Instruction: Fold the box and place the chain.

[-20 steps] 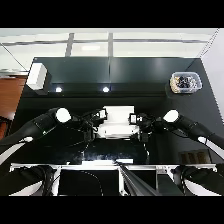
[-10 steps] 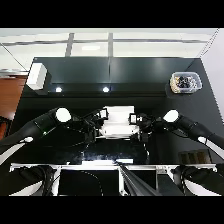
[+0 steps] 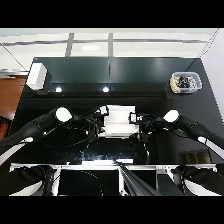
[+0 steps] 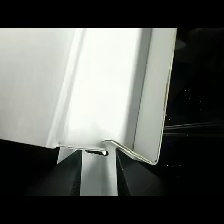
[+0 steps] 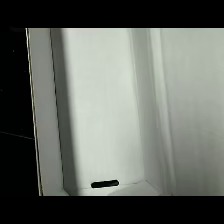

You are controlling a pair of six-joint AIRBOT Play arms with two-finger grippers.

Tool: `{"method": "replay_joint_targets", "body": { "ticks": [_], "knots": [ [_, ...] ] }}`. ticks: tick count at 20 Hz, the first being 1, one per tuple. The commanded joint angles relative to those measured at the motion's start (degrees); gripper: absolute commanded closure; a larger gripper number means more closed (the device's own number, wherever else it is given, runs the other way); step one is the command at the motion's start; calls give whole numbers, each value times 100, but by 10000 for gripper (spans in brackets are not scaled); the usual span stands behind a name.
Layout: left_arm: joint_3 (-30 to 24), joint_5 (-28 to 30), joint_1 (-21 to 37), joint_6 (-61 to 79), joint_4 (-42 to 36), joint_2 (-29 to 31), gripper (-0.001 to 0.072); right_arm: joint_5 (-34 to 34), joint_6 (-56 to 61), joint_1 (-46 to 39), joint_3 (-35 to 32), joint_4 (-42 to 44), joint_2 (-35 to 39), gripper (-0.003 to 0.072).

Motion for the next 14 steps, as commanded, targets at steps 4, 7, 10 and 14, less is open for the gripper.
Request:
{"method": "replay_joint_targets", "body": {
  "ticks": [4, 7, 10, 14],
  "knots": [
    [7, 315, -262, 74, -503, -157, 453, 17, -2, 4, -2, 39, 4, 211],
    [7, 715, -374, 90, -492, -195, 454, 17, -2, 4, -2, 39, 4, 211],
    [7, 721, -376, 90, -487, -195, 405, 17, -2, 4, -2, 39, 4, 211],
    [7, 638, -382, 326, -326, -195, 301, 17, -2, 4, -2, 37, 4, 211]
  ]
}}
